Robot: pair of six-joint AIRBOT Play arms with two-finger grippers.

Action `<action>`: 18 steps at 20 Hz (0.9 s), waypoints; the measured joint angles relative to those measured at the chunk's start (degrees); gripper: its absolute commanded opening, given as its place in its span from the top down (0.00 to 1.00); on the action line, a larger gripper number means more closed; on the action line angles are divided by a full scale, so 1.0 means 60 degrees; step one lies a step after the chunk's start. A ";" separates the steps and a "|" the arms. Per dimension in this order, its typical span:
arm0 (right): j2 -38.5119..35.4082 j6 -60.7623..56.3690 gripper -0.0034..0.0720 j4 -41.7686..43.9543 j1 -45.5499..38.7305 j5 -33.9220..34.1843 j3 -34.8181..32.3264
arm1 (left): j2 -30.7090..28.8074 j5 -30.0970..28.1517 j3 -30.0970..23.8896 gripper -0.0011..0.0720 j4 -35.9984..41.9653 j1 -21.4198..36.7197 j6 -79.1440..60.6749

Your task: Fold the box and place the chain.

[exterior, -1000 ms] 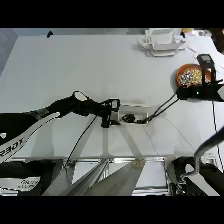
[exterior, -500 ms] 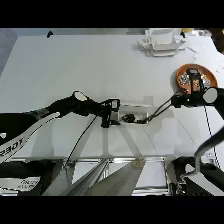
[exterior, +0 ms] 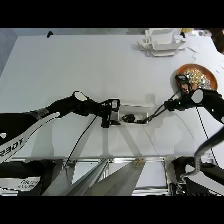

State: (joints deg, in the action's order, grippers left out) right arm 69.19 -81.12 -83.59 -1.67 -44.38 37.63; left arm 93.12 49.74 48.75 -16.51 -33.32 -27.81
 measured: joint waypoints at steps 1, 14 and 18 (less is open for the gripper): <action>0.0044 -0.0011 0.62 -0.0004 0.0011 0.0029 -0.0004 | 0.0000 0.0000 0.0000 0.87 0.0004 0.0000 -0.0004; -0.0539 0.0018 0.93 -0.0004 0.0022 0.0029 -0.0011 | 0.0000 0.0000 0.0000 0.87 0.0004 0.0000 -0.0004; -0.2273 0.0098 0.93 0.0295 0.0022 -0.0306 -0.0015 | 0.0000 0.0000 0.0000 0.87 0.0004 0.0000 0.0000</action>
